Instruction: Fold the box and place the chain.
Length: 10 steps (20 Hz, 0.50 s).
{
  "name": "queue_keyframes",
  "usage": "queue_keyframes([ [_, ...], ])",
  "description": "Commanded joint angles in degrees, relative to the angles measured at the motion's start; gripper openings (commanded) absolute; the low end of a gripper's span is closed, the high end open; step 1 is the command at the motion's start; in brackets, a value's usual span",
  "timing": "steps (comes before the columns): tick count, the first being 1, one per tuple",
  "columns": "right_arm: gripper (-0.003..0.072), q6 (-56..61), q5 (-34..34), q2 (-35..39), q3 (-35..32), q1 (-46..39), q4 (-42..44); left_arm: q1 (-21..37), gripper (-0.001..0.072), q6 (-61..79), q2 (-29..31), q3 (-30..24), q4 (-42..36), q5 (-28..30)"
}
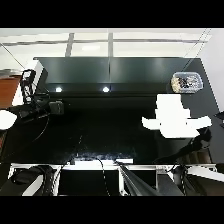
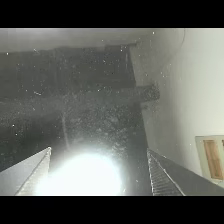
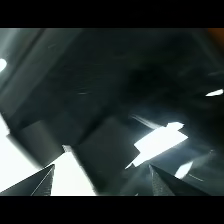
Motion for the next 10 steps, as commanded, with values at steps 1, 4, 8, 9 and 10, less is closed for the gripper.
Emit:
queue_keyframes([
  [1,0.0708,-5.7,14.4,-12.2,5.7,0.4,6.6,0.0,0.0707,0.0,0.0,0.0,-0.2,2.7],
  [4,0.0708,-3.6,18.4,-17.2,9.5,3.2,5.0,0.0,0.0707,0.0,0.0,0.0,-0.2,2.8],
  [8,0.07,-3.0,16.1,-18.2,10.3,6.3,-0.7,0.1,0.0707,0.0,0.0,0.0,-0.2,2.5],
  [9,0.0699,-2.8,16.4,-18.3,10.3,6.9,-0.9,0.1,0.0707,0.0,0.0,0.0,-0.2,2.5],
  [10,0.0699,-2.8,16.7,-18.3,10.3,7.5,-1.2,0.1,0.0707,0.0,0.0,0.0,-0.2,2.5],
])
